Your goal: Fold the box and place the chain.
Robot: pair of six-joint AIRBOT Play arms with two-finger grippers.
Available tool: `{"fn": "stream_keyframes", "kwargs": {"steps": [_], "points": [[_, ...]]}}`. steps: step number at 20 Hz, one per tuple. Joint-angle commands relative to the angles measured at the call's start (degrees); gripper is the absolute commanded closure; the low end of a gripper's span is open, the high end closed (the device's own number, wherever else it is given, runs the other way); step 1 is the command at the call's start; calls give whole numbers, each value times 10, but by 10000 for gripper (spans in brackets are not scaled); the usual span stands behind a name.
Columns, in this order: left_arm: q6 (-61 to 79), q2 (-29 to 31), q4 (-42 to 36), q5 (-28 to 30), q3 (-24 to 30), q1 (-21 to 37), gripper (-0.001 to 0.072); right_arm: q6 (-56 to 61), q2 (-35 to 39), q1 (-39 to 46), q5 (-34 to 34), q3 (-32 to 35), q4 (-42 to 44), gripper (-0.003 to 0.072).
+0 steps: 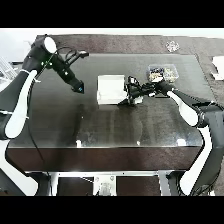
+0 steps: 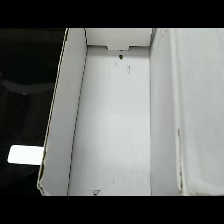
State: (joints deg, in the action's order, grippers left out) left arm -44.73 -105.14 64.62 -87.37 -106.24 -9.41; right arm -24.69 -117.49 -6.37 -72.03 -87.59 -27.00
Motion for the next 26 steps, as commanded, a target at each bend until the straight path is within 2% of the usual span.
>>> {"fn": "stream_keyframes", "kwargs": {"steps": [1, 3, 6, 11, 14, 23, 26], "points": [[322, 3, -169, 98, 101, 51, -11, 0, 0, 0, 0, 0, 0, 96], [522, 2, -317, 145, 175, 74, -11, 0, 0, 0, 0, 0, 0, 96], [683, -10, -415, 191, 262, 76, -11, 0, 0, 0, 0, 0, 0, 96], [770, -40, -467, 196, 269, 72, -11, 0, 0, 0, 0, 0, 0, 96], [810, -49, -475, 236, 266, 46, -11, 0, 0, 0, 0, 0, 0, 96], [730, -50, -447, 220, 264, 44, -11, 0, 0, 0, 0, 0, 0, 96], [672, -69, -402, 175, 221, 44, -11, 0, 0, 0, 0, 0, 0, 96]]}}
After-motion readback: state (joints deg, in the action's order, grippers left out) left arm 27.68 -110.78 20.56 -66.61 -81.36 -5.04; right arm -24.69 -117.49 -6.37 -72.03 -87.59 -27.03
